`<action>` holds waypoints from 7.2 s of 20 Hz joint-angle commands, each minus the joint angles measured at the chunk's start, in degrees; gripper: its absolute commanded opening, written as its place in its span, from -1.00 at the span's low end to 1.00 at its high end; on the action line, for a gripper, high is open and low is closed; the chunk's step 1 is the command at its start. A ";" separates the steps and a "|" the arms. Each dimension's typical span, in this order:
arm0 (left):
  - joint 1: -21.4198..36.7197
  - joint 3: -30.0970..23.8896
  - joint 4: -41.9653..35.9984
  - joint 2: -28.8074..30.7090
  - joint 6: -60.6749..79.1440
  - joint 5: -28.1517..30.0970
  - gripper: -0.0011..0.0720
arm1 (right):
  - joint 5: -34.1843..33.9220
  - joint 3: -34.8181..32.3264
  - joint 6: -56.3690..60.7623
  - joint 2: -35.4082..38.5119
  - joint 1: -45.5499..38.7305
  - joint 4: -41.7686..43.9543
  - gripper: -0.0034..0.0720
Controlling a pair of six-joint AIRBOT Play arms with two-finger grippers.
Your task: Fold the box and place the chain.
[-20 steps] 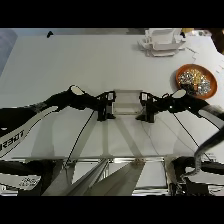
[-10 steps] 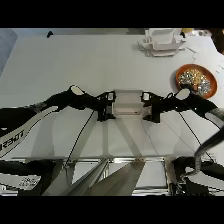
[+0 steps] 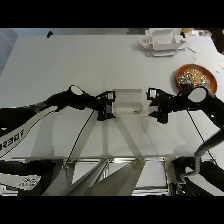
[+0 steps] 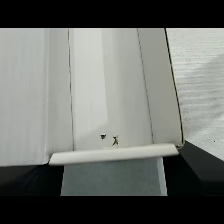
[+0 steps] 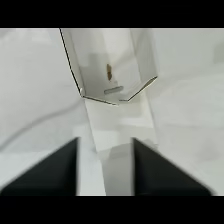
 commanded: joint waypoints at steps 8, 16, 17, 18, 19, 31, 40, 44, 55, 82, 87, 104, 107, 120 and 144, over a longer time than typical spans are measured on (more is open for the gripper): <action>0.00 -0.02 0.04 0.02 0.04 -0.09 -0.94 | -13.60 0.02 -0.68 -5.60 0.09 42.45 -0.87; 0.00 -0.02 0.04 0.02 0.04 -0.09 -0.94 | -25.44 0.02 4.46 -17.92 0.07 46.95 -0.86; 0.00 -0.02 0.04 0.02 0.04 -0.09 -0.94 | -24.79 0.02 4.44 -17.94 0.07 46.88 -0.86; 0.00 -0.02 0.04 0.02 0.04 -0.09 -0.94 | -24.26 0.02 4.39 -17.94 0.07 46.84 -0.86; 0.00 -0.02 0.04 0.02 0.04 -0.09 -0.94 | -23.98 0.02 4.44 -17.94 0.07 46.42 -0.86; 0.00 -0.02 0.04 0.02 0.04 -0.09 -0.94 | -4.76 0.04 22.80 -0.50 -11.34 32.70 -0.86; 0.02 -0.02 0.04 0.02 0.04 -0.48 -0.94 | -1.86 -0.48 -4.17 4.70 -3.13 -4.11 -0.86; 0.02 -0.02 0.04 0.02 0.04 -0.46 -0.94 | -9.73 -0.48 -11.87 -2.80 5.64 0.79 -0.09; 0.00 -0.02 0.04 0.02 0.04 -0.50 -0.94 | -10.78 -0.72 -20.68 -7.63 -0.20 2.93 -0.33; 0.00 -0.02 0.04 0.02 0.04 -0.48 -0.94 | -12.57 -5.03 -30.84 -9.31 3.48 17.77 -0.67; 0.00 -0.02 0.04 0.02 0.04 -0.50 -0.94 | -12.94 -5.03 -31.43 -11.21 5.46 19.08 -0.81; 0.00 -0.02 0.04 0.02 0.04 -0.48 -0.94 | -13.57 -5.03 -19.54 -6.12 4.66 18.18 -0.11; 0.02 -0.02 0.04 0.02 0.04 -0.48 -0.94 | -12.52 -5.16 0.04 0.11 0.59 12.44 -0.86; 0.00 -0.02 0.04 0.02 0.04 -0.48 -0.94 | -13.94 -5.55 59.84 -2.14 -13.03 2.73 -0.86; 0.00 -0.02 0.04 0.02 0.04 -0.48 -0.94 | -3.48 -5.55 53.42 -9.46 -7.91 21.44 -0.20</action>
